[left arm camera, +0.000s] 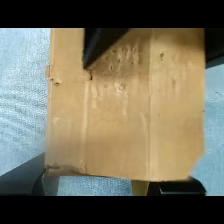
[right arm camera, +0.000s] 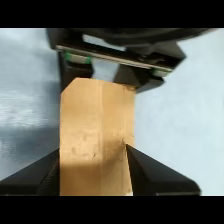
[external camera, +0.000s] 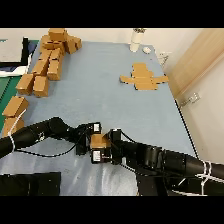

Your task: Fold the box.

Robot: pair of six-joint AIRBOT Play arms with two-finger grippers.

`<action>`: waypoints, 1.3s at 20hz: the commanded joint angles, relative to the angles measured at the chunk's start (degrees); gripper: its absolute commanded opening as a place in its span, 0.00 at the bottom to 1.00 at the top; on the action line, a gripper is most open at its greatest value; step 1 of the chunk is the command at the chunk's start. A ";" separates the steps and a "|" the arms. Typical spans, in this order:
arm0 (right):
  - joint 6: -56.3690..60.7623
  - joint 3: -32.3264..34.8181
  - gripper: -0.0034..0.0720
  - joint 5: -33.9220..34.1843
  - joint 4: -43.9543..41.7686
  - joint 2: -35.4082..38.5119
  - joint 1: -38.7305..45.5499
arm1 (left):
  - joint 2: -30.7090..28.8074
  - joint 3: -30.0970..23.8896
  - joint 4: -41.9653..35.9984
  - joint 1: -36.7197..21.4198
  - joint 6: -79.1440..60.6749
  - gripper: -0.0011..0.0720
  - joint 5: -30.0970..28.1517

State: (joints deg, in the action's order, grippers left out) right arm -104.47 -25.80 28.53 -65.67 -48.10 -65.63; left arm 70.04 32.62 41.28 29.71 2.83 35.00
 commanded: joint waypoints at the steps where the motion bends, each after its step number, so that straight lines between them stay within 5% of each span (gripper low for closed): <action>1: 9.49 0.00 0.82 0.50 8.70 0.04 -2.19 | -0.02 0.07 0.02 -0.04 0.00 0.73 0.00; 9: 10.56 -0.07 0.82 1.70 -6.80 7.19 -9.29 | -0.02 0.07 0.02 -0.07 0.00 0.74 0.00; 20: 20.55 -0.09 0.78 2.67 -4.61 16.57 -2.23 | -0.02 0.07 0.02 -0.04 0.00 0.74 0.00; 21: 22.34 -0.09 0.71 2.64 -4.59 16.98 -0.87 | -0.02 0.07 0.02 -0.04 0.00 0.74 0.00; 26: 23.43 -0.09 0.71 -0.15 -4.61 15.30 7.52 | -0.02 0.07 0.02 -0.07 0.00 0.74 0.00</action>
State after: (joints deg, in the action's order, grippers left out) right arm -82.43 -25.82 30.13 -70.24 -32.14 -62.15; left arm 70.04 32.62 41.30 29.71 2.85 35.00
